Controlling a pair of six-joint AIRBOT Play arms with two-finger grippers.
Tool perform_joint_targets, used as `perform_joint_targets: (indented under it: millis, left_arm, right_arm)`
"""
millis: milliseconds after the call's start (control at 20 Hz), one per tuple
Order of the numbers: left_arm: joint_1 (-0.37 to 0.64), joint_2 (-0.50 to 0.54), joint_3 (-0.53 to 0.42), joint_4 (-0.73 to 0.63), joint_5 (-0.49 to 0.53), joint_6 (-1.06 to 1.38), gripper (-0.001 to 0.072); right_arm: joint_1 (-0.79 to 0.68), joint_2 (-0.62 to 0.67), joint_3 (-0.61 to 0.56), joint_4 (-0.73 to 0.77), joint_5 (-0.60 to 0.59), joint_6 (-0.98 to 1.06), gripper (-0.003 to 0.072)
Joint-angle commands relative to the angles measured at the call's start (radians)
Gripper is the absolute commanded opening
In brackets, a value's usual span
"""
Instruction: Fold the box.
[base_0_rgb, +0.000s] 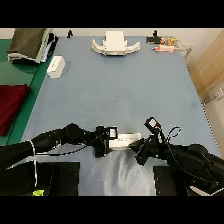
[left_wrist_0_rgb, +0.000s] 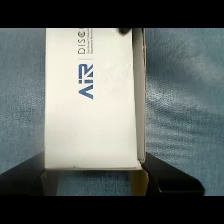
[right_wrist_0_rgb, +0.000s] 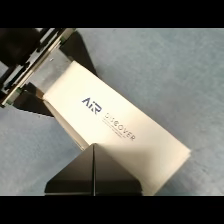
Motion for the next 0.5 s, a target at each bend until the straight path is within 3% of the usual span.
perform_joint_targets:
  millis: [0, 450]
  left_arm:
    - [0.000, 0.000, 0.001, 0.000, 0.001, 0.002, 0.0466]
    - [0.000, 0.000, 0.001, 0.000, 0.001, 0.002, 0.0466]
  right_arm:
    - [0.000, 0.013, 0.034, 0.012, 0.037, 0.000, 0.0001]
    - [0.000, 0.010, 0.034, 0.000, 0.038, -0.001, 0.0001]
